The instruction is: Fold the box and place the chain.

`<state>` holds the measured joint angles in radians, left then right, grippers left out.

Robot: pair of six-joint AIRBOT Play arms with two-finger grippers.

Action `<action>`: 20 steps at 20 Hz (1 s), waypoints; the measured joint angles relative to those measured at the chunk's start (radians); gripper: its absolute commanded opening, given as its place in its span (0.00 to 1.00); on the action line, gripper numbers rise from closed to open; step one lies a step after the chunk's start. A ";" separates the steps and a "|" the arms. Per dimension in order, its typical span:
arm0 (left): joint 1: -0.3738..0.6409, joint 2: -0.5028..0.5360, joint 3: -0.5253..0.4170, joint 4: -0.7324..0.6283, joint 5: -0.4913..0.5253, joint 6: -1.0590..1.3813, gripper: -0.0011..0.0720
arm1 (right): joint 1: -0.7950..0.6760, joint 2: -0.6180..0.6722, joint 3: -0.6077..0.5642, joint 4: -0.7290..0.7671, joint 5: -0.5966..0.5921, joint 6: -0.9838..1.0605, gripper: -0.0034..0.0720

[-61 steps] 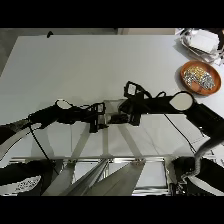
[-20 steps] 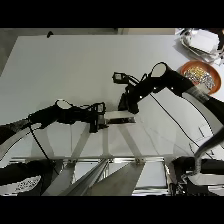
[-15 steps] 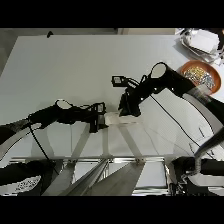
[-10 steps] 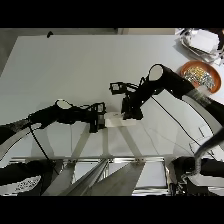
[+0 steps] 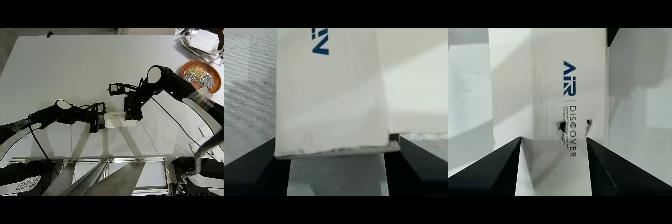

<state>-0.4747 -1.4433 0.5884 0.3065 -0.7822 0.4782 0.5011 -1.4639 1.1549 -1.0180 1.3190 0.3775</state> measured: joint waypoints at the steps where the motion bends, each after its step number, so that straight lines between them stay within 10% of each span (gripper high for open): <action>1: 0.000 0.000 0.000 0.000 0.000 0.000 0.30 | 0.005 0.000 0.000 -0.001 -0.010 0.006 0.65; 20: 0.000 0.000 0.000 0.000 0.000 0.000 0.30 | 0.093 0.246 -0.271 0.005 -0.410 -0.066 0.67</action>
